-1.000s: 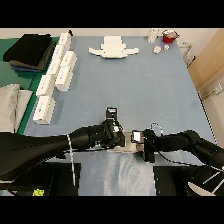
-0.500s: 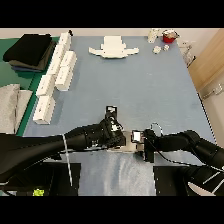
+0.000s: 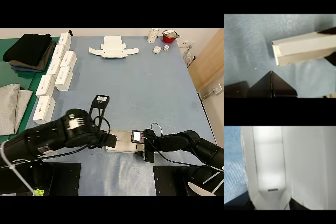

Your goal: Fold the box.

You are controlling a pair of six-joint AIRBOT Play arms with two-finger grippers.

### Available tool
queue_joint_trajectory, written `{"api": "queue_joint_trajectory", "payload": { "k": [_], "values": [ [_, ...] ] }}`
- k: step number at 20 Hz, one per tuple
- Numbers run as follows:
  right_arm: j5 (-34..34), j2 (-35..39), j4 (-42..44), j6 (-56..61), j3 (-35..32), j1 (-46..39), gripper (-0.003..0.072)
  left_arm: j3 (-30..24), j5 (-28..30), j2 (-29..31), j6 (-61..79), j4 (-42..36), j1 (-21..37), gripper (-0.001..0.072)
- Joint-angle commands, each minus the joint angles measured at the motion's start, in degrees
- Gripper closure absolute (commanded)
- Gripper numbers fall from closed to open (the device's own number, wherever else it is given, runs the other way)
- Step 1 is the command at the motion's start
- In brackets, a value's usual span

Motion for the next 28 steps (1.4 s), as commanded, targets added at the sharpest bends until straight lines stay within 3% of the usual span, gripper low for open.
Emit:
{"api": "queue_joint_trajectory", "payload": {
  "k": [1, 7, 9, 12, 13, 14, 15, 18, 20, 28],
  "values": [
    [0.0, 0.0, 0.0, 0.0, 0.0, 0.0, 0.0187, 0.0, -1.9, 4.3, 11.3, 0.1, 2.1, 0.0696],
    [0.0, 0.0, 0.0, 0.0, 0.0, 0.0, 0.0187, -2.2, -1.1, 7.1, 39.4, -3.0, 7.5, 0.0697],
    [0.0, 0.0, 0.0, 0.0, 0.0, 0.0, 0.0188, -7.6, 0.1, 12.3, 55.0, -8.0, 14.7, 0.0698],
    [0.0, 0.0, 0.0, 0.0, 0.0, 0.0, 0.0187, -17.3, 0.1, 18.5, 90.2, -22.1, 27.8, 0.0694],
    [0.0, 0.0, 0.0, 0.0, 0.0, 0.0, 0.0187, -20.1, 1.0, 19.1, 98.9, -26.2, 31.5, 0.0617],
    [0.0, 0.0, 0.0, 0.0, 0.0, 0.0, 0.0187, -22.8, 3.2, 19.2, 105.2, -30.4, 34.8, 0.0226],
    [0.0, 0.0, 0.0, 0.0, 0.0, 0.0, 0.0187, -25.6, 6.9, 19.0, 109.0, -34.6, 37.6, 0.0015],
    [0.0, 0.0, 0.0, 0.0, 0.0, 0.0, 0.0187, -32.3, 18.9, 16.6, 124.1, -47.2, 40.2, 0.0015],
    [0.0, 0.0, 0.0, 0.0, 0.0, 0.0, 0.0188, -34.5, 23.6, 13.9, 133.2, -53.5, 40.2, 0.0015],
    [0.0, 0.0, 0.0, 0.0, 0.0, 0.0, 0.0187, -33.2, 28.2, -1.2, 154.2, -62.2, 38.9, 0.0015]
  ]
}}
